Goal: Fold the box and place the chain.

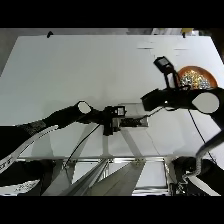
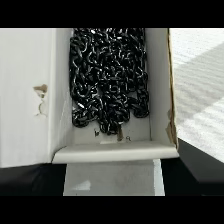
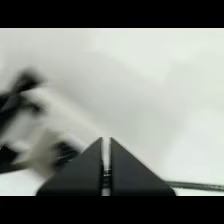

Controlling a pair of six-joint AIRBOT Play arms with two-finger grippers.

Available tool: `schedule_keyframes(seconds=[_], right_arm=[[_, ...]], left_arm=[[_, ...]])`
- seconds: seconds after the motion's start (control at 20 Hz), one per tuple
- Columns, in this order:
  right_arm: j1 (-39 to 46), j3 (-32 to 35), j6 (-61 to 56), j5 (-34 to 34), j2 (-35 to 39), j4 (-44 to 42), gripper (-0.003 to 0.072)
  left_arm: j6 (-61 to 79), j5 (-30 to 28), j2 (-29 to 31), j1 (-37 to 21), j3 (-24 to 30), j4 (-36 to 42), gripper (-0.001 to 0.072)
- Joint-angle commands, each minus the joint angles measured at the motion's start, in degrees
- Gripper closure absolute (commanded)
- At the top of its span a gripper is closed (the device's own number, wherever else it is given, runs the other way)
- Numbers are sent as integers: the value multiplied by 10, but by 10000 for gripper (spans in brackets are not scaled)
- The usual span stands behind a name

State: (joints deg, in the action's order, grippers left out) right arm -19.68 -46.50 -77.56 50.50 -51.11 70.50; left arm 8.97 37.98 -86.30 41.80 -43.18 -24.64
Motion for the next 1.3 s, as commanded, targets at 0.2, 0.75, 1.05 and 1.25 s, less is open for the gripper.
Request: schedule_keyframes(seconds=[0.2, 0.75, 1.05, 1.25], right_arm=[[159, -2, -5, 18, -80, 105, 570], [163, 2, -67, 64, -240, 135, 321], [163, 5, -77, 44, -250, 133, 355], [163, 5, -77, 59, -271, 133, 476]], left_arm=[[0, 0, 0, 0, 0, 0, 439], [0, 0, 0, 0, 0, 0, 439], [0, 0, 0, 0, 0, 0, 439], [0, 0, 0, 0, 0, 0, 439]])
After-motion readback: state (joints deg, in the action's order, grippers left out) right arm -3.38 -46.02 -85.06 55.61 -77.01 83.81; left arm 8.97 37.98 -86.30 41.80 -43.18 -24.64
